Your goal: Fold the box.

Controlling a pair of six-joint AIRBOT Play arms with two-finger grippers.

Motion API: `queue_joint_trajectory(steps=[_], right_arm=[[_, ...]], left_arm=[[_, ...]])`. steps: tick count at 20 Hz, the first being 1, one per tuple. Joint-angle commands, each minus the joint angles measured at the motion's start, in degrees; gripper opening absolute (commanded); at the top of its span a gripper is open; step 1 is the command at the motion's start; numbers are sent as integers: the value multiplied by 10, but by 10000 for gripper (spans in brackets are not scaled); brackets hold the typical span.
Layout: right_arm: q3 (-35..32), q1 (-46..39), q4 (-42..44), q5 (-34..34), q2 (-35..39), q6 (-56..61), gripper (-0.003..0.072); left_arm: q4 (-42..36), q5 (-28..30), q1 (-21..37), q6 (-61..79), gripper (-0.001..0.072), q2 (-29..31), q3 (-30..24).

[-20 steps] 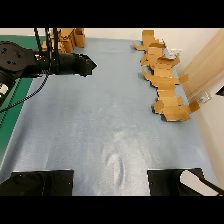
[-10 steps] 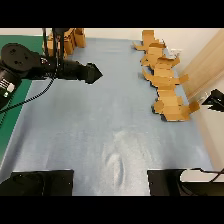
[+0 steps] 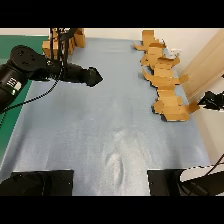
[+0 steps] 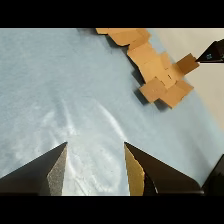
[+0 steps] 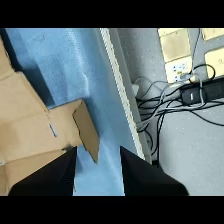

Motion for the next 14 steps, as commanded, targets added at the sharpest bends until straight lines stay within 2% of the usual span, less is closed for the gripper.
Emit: queue_joint_trajectory(steps=[1, 6, 7, 8, 9, 12, 14], right_arm=[[23, 16, 8, -16, -27, -20, 413], [23, 39, -3, -16, -63, -21, 399], [23, 43, -13, -16, -67, -20, 273], [23, 47, -24, -11, -67, -20, 64], [23, 49, -26, -5, -65, -20, 8], [28, 53, -23, 11, -39, 15, 6], [43, 61, 22, 39, -2, 25, 6]], left_arm=[[9, 0, 0, 0, 551, -4, 0], [25, -3, 0, 0, 552, -4, 0], [26, -5, 0, 0, 551, -4, 0], [26, -6, 0, 0, 551, -4, 0], [25, -7, 0, 0, 552, -4, 0], [25, -7, 0, -2, 551, -3, 0], [25, -5, 0, -2, 551, -3, 0]])
